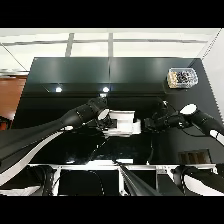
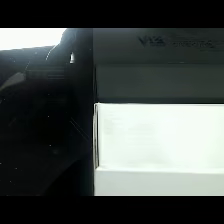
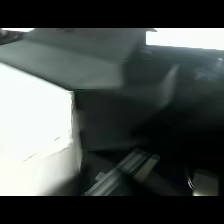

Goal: Fold the box and place the chain.

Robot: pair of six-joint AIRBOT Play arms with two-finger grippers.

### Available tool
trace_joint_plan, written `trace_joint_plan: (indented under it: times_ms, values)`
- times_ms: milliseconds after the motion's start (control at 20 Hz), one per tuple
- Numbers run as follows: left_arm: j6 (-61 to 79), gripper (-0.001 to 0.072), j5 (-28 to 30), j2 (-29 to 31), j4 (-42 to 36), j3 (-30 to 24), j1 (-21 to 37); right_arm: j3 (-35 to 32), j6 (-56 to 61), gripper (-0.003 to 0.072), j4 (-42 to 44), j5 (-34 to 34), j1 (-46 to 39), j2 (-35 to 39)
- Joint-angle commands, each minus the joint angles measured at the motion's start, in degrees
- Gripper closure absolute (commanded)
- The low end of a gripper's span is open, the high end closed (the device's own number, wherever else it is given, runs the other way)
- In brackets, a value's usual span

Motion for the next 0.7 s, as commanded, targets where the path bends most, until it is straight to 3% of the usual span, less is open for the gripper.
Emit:
trace_joint_plan:
  times_ms: [0,450,550,650]
  values:
    - [0.02,0.0682,0.0,-0.04,0.04,-0.02,0.04,2.93,-1.95,0.0045,0.35,4.7,0.39,-0.31]
    - [0.02,0.0682,0.02,-0.15,0.04,-0.04,0.04,4.44,-1.92,0.0049,2.21,7.98,0.42,-0.31]
    - [0.02,0.0682,0.02,-0.15,0.04,-0.04,0.04,4.44,-1.9,0.0148,3.78,7.48,0.44,-0.31]
    - [0.02,0.0682,0.02,-0.15,0.04,-0.04,0.04,4.66,-0.59,0.0148,4.22,5.77,1.81,-0.31]
